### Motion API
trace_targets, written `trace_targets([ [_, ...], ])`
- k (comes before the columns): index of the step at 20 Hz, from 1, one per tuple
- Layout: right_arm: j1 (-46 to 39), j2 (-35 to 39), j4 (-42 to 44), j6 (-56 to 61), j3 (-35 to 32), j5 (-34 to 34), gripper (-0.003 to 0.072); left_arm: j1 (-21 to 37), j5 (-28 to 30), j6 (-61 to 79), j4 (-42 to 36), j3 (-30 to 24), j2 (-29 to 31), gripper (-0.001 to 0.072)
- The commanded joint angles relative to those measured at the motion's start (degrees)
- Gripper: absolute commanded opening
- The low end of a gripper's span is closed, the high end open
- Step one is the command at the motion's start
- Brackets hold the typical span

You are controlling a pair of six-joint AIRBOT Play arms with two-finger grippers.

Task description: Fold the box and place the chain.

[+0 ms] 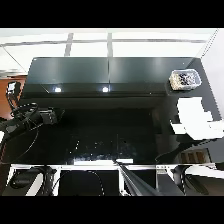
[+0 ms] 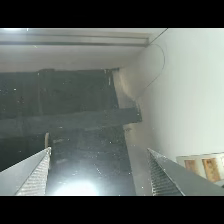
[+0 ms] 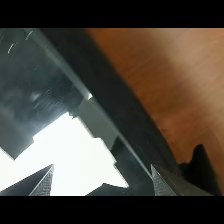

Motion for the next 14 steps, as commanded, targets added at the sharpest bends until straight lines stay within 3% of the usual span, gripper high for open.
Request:
trace_targets([
  [1, 0.55, -2.95, 1.40, -15.08, 2.78, 4.22, 0.0707, 0.00, -0.28, -0.02, 0.00, 0.00, -0.04, 0.0710],
  [4, 0.90, -3.78, 3.82, -20.35, 2.78, 4.04, 0.0675, 0.00, -0.31, -0.02, 0.00, 0.00, -0.04, 0.0711],
  [5, 1.07, -4.02, 3.69, -20.37, 2.75, 4.35, 0.0531, 0.00, -0.35, -0.02, -0.02, 0.00, -0.04, 0.0711],
  [6, 1.29, -3.98, 3.82, -19.96, 2.78, 3.87, 0.0326, 0.00, -0.37, -0.07, -0.02, 0.00, -0.04, 0.0711],
  [7, 1.44, -3.82, 4.72, -19.08, 2.91, 4.02, 0.0060, 0.00, -0.37, -0.20, -0.04, 0.00, -0.04, 0.0710],
  [8, 1.46, -3.74, 7.08, -19.32, 2.91, 5.38, 0.0015, 0.00, -0.37, -0.17, -0.04, 0.00, -0.04, 0.0711],
  [14, 8.26, 0.57, 15.47, -18.40, 2.97, 12.02, 0.0014, 0.00, -0.26, -0.13, -0.20, 0.00, -0.04, 0.0709],
])
